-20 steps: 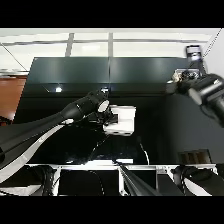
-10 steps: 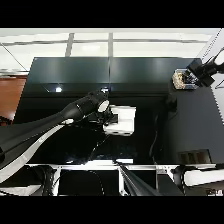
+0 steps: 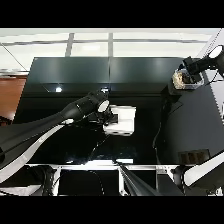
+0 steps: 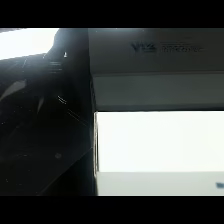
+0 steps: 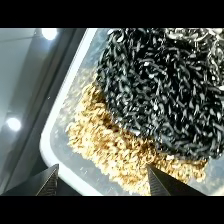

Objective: Fold the box and place the chain.

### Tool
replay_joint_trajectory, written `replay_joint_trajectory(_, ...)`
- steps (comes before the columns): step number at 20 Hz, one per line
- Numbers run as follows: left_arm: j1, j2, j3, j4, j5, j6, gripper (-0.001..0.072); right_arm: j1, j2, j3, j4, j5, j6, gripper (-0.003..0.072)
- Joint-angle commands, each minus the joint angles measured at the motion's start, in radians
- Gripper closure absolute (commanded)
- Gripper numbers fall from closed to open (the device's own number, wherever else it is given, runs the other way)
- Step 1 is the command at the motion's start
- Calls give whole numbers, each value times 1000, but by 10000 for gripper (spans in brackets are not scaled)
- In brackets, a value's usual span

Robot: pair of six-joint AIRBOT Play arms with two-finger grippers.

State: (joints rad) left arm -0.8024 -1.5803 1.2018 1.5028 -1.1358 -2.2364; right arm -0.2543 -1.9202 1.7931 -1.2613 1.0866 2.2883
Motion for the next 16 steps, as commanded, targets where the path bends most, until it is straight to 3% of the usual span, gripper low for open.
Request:
replay_joint_trajectory(1,1,0,0,0,2,0,683,2,-34,10,25,-7,19,95)
replay_joint_trajectory(5,1,0,0,0,1,0,684,7,-67,10,27,19,16,96)
replay_joint_trajectory(6,1,0,0,0,2,0,683,6,-71,10,28,25,-1,278)
replay_joint_trajectory(7,1,0,0,0,2,0,683,6,-69,11,32,24,-36,506)
replay_joint_trajectory(8,1,0,0,0,2,0,683,6,-62,15,32,25,-85,651)
replay_joint_trajectory(12,1,0,0,0,2,0,683,-5,-22,105,32,85,-253,671)
replay_joint_trajectory(16,1,0,0,0,6,0,683,-6,96,228,35,153,-438,672)
